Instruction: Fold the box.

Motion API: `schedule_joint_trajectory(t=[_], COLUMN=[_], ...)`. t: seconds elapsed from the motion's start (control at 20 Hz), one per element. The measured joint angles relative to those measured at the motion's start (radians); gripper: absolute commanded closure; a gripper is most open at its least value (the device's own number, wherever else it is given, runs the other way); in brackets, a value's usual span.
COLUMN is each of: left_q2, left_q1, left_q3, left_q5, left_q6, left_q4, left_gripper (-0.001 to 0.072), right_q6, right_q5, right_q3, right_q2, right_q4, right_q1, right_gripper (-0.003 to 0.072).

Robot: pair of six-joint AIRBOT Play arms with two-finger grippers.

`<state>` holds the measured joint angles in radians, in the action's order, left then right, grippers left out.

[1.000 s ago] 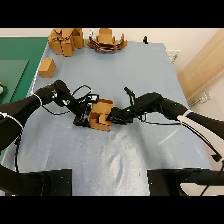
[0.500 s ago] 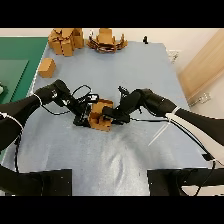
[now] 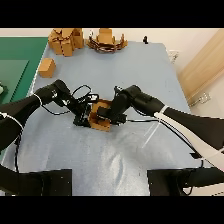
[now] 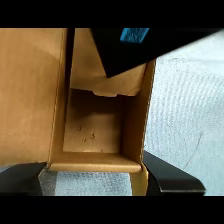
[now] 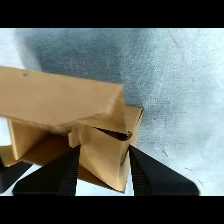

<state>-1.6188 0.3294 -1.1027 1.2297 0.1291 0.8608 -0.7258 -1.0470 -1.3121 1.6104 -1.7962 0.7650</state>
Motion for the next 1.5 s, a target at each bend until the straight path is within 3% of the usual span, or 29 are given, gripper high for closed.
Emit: schedule_joint_trajectory(t=[0.3,0.4,0.85,0.9,0.95,1.0,1.3,1.35,1.4,1.5], left_q2=[0.0,0.0,0.0,0.0,0.0,0.0,0.0,0.0,0.001,0.005], left_q1=[0.0,0.0,0.0,0.0,0.0,0.0,0.0,0.0,-0.002,-0.001], left_q3=[0.0,0.0,0.0,0.0,0.0,0.0,0.0,0.0,0.0,0.0], left_q5=[0.001,0.0,0.0,0.0,0.0,0.0,-0.003,-0.006,-0.006,-0.013], left_q6=[-0.018,-0.016,-0.016,-0.016,-0.015,-0.014,-0.017,-0.018,-0.021,-0.025], left_q4=[-0.003,-0.002,-0.002,-0.001,-0.001,-0.001,-0.001,-0.001,-0.003,-0.004], left_gripper=[0.0693,0.0693,0.0693,0.0693,0.0693,0.0693,0.0696,0.0696,0.0697,0.0698], right_q6=[0.084,0.093,0.109,0.112,0.113,0.112,0.084,0.08,0.077,0.066], right_q5=[-0.183,-0.228,-0.269,-0.27,-0.269,-0.274,-0.266,-0.265,-0.257,-0.237], right_q3=[-0.142,-0.158,-0.174,-0.174,-0.173,-0.173,-0.194,-0.2,-0.207,-0.216], right_q2=[0.101,0.104,0.114,0.114,0.118,0.117,0.13,0.135,0.137,0.141], right_q4=[0.113,0.121,0.153,0.161,0.159,0.166,0.179,0.183,0.188,0.185], right_q1=[0.031,0.033,0.032,0.032,0.034,0.035,0.038,0.039,0.039,0.042], right_gripper=[0.0244,0.0278,0.0352,0.0593,0.0684,0.0686,0.0679,0.0524,0.0298,0.0276])
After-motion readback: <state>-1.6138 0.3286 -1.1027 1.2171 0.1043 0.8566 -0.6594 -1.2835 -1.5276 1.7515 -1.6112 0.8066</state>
